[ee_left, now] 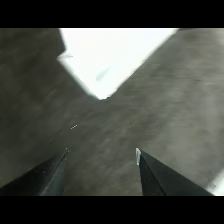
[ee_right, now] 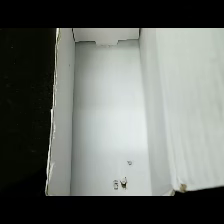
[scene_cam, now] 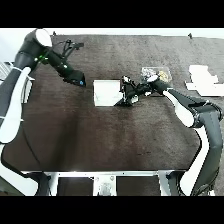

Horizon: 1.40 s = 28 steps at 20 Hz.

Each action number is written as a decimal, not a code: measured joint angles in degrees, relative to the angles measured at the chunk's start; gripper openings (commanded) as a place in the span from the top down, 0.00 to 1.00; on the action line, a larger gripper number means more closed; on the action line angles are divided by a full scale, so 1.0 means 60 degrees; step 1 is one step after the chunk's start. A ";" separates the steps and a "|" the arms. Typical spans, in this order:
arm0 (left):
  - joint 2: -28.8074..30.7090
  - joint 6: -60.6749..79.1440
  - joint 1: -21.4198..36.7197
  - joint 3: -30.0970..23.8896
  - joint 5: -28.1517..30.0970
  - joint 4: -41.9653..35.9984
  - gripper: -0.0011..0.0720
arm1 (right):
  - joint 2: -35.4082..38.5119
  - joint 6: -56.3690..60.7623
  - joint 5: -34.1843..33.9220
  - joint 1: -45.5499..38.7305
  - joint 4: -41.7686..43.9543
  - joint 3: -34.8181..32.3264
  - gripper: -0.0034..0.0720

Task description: Fold the box and place the chain.

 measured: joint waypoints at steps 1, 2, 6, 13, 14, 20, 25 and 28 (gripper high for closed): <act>-0.0004 0.0648 0.0189 -0.0302 0.0066 -0.0488 0.25 | 0.0000 0.0000 0.0000 0.0000 0.0000 0.0000 0.24; -0.0007 0.1297 0.0339 -0.0623 0.0240 -0.0871 0.21 | 0.0000 0.0000 0.0000 0.0004 0.0000 0.0000 0.24; 0.0000 0.4244 0.0729 -0.1887 0.1504 -0.1643 0.01 | 0.0000 0.0000 0.0000 0.0004 0.0004 0.0000 0.24; -0.0018 0.9140 0.0827 -0.2696 0.3122 -0.2124 0.03 | 0.0000 -0.0004 0.0000 0.0004 0.0000 0.0000 0.24; -0.0018 0.9490 0.0823 -0.2732 0.3217 -0.2167 0.03 | 0.0000 0.0000 0.0000 0.0004 0.0004 0.0000 0.24; -0.0226 1.1085 0.0812 -0.2998 0.3268 -0.3016 0.01 | 0.0000 0.0000 0.0000 0.0004 0.0000 0.0000 0.24; -0.0860 1.1897 0.0827 -0.3085 0.2900 -0.3300 0.00 | 0.0000 0.0000 0.0000 0.0004 0.0004 0.0000 0.24; -0.1231 1.2131 0.0823 -0.3104 0.2805 -0.3330 0.00 | 0.0000 0.0000 0.0000 0.0004 0.0000 0.0000 0.24</act>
